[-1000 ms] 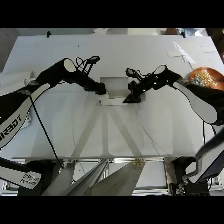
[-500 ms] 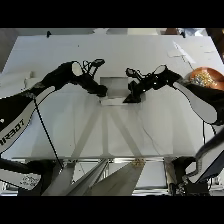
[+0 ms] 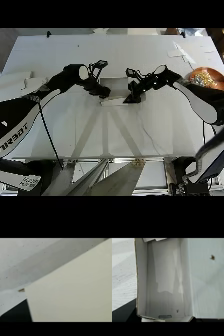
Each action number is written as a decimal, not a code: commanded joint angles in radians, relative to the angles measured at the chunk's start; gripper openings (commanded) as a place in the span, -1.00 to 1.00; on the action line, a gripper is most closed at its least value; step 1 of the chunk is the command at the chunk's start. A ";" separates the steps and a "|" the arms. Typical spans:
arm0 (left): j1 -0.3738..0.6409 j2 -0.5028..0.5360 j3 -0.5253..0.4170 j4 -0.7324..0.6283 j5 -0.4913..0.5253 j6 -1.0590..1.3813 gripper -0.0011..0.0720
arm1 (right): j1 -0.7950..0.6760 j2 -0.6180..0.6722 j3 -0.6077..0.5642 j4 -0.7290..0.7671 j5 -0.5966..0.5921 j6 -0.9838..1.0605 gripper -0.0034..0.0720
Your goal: Fold the box and place the chain.
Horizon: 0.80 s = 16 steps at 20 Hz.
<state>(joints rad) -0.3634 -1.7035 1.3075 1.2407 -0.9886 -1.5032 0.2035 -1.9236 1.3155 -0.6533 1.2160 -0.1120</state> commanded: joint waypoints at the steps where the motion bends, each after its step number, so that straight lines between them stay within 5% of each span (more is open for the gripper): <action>1: -0.034 -0.001 -0.001 0.154 -0.019 -0.152 -0.12 | 0.001 -0.001 0.000 0.002 -0.001 0.003 -0.44; 3: -0.037 0.005 -0.001 0.160 -0.010 -0.186 -0.15 | 0.001 -0.001 0.000 0.002 -0.001 0.003 -0.44; 5: -0.037 0.023 -0.001 0.160 0.001 -0.224 -0.56 | 0.001 -0.001 0.000 0.002 -0.001 0.003 -0.44; 9: -0.037 0.055 -0.001 0.154 0.035 -0.280 -0.60 | 0.001 -0.001 0.000 0.002 -0.001 0.003 -0.44; 10: -0.037 0.057 -0.001 0.141 0.036 -0.279 -0.58 | 0.001 -0.001 0.000 0.002 -0.001 0.003 -0.44; 12: -0.037 0.056 -0.001 0.098 0.035 -0.277 0.02 | 0.001 -0.001 0.000 0.002 -0.001 0.003 -0.44; 13: -0.037 0.056 -0.001 0.086 0.035 -0.272 0.13 | 0.001 -0.001 0.000 0.002 -0.001 0.003 -0.44; 16: -0.029 0.056 -0.001 0.059 0.035 -0.273 0.13 | 0.001 -0.001 0.000 0.002 -0.001 0.003 -0.44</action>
<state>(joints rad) -0.3981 -1.6497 1.3064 1.3396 -0.9604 -1.7668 0.2043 -1.9240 1.3151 -0.6506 1.2152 -0.1070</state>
